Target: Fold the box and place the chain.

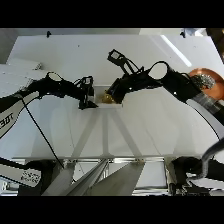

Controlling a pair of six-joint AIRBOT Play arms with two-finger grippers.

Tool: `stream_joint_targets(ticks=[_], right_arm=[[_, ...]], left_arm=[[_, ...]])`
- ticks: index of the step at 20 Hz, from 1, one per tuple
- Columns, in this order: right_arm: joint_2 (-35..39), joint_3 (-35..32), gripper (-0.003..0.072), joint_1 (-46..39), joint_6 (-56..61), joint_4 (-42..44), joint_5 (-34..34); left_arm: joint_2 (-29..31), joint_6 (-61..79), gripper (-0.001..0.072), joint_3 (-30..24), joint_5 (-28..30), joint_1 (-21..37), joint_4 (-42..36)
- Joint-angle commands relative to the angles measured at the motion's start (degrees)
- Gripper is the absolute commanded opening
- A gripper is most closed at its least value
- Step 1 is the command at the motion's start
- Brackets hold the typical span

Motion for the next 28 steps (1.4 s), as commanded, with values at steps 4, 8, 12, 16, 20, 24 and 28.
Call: stream_joint_targets(ticks=[4,8,12,16,20,24,28], right_arm=[[-6.58,0.04,0.0008,0.7,-1.01,-1.27,-3.69],[-8.79,0.04,0.008,0.7,0.96,-3.76,-1.6],[-5.09,0.04,0.0235,-0.94,0.72,-3.8,2.84],[0.35,0.02,0.0235,-6.38,-0.2,-7.3,9.4],[1.14,-1.38,0.0234,-13.79,-7.04,-15.82,13.97],[0.57,-7.56,0.0235,-20.11,-24.59,-6.01,9.51],[-5.09,-8.04,0.0244,-20.72,-35.26,2.62,8.5]], left_arm=[[0.0,0.0,0.0174,0.0,0.0,0.02,0.0],[0.0,0.0,0.0174,0.0,0.0,0.02,0.0],[0.0,0.0,0.0174,0.0,0.02,0.02,0.0],[0.0,0.0,0.0174,0.0,0.02,0.02,0.0],[0.0,0.0,0.0174,0.0,0.02,0.02,0.0],[0.0,0.0,0.0174,0.0,0.02,0.02,0.0],[0.0,0.0,0.0174,0.0,0.0,0.02,0.0]])
